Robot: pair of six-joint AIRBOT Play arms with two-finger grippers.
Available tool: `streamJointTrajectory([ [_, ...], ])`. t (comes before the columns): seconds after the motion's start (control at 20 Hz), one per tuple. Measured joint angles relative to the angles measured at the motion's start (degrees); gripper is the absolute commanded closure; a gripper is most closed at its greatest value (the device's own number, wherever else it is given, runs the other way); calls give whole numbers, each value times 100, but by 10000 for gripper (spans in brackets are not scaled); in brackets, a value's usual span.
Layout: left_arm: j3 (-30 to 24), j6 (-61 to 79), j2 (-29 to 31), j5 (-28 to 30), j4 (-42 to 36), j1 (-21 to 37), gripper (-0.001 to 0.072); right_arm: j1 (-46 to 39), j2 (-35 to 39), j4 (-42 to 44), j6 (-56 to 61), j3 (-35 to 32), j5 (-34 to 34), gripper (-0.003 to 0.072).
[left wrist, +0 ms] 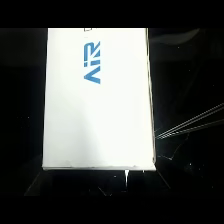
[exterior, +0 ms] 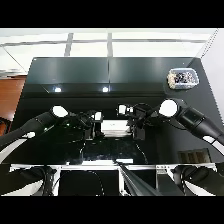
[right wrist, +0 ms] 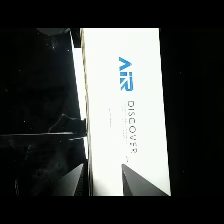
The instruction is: Fold the box and place the chain.
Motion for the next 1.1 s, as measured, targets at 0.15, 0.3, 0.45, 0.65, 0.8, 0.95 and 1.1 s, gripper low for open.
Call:
streamJointTrajectory([
  [0.15,0,0,0,2,-2,2,248,0,0,0,0,-17,-33,401],
  [0.3,0,0,0,2,-2,2,248,0,0,9,2,-33,-66,401],
  [0.45,0,0,0,2,-2,2,248,0,37,20,238,-35,-48,401],
  [0.65,0,0,0,2,-2,0,248,0,188,149,981,-37,70,401],
  [0.8,0,2,0,2,-2,0,248,-61,321,466,1506,-37,131,642],
  [0.95,0,2,0,2,-2,0,248,-188,376,817,2317,-39,109,673],
  [1.1,0,2,0,2,-2,2,248,-251,345,1165,3357,-42,-44,673],
])
